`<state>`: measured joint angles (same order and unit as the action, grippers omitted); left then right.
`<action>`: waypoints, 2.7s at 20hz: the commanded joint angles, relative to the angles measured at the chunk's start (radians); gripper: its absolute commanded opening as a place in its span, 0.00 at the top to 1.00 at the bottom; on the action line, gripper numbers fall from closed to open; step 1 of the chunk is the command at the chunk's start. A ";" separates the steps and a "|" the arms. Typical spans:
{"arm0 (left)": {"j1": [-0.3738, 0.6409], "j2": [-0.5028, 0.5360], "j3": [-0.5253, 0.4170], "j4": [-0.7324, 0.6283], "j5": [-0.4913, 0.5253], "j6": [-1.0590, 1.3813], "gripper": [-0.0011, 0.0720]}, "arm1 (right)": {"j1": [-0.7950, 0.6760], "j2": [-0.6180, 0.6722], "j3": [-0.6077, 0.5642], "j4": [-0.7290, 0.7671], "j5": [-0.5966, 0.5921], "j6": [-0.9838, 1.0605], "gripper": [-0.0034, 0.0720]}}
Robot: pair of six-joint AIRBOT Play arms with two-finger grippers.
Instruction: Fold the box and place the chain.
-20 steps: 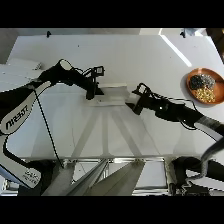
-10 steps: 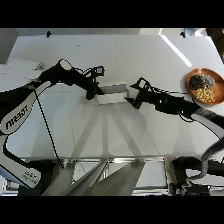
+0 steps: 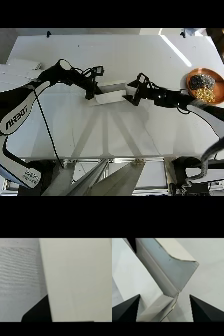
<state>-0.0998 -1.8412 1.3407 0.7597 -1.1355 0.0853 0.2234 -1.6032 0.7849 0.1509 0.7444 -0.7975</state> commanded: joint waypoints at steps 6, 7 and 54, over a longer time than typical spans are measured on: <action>-0.001 -0.001 -0.001 -0.003 -0.002 0.001 0.96 | -0.008 -0.036 0.063 -0.259 0.094 0.196 0.01; -0.001 -0.001 -0.001 -0.003 -0.002 0.001 0.96 | -0.008 -0.036 0.063 -0.259 0.095 0.195 0.01; -0.001 -0.001 -0.001 -0.003 -0.002 0.001 0.96 | -0.048 -0.096 0.161 -0.465 0.283 0.277 0.01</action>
<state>-0.1017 -1.8427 1.3399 0.7563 -1.1374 0.0860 0.1738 -1.6917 0.9386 -0.3157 1.0264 -0.5228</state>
